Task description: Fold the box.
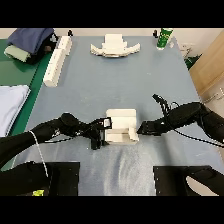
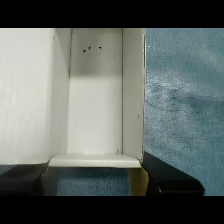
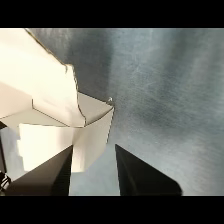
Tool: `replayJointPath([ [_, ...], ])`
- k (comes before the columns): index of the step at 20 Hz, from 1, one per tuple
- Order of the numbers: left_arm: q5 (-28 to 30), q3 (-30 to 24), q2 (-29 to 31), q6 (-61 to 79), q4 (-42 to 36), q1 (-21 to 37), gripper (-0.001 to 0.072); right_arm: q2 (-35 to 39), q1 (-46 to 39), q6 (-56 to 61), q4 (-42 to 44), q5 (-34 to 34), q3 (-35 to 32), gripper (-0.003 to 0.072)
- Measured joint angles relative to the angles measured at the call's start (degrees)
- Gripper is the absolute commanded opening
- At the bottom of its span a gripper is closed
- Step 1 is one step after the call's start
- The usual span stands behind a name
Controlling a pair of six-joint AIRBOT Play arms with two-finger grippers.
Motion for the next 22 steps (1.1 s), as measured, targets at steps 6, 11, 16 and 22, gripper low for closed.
replayJointPath([
  [6, 0.0, 0.0, 0.0, 0.0, 0.0, 0.0, 0.0471, -0.3, 5.0, 1.0, -0.6, 1.9, 0.2, 0.0422],
  [11, 0.0, 0.0, 0.0, 0.0, 0.0, 0.0, 0.0471, -3.4, 15.3, 12.4, -12.0, 7.3, 3.1, 0.042],
  [16, 0.0, 0.0, 0.0, 0.0, 0.0, 0.0, 0.0471, -9.2, 26.0, 32.4, -30.3, 6.2, 9.6, 0.0419],
  [22, 0.0, 0.0, 0.0, 0.0, 0.0, 0.0, 0.0471, -15.9, 32.8, 47.5, -40.0, 5.2, 14.0, 0.0417],
])
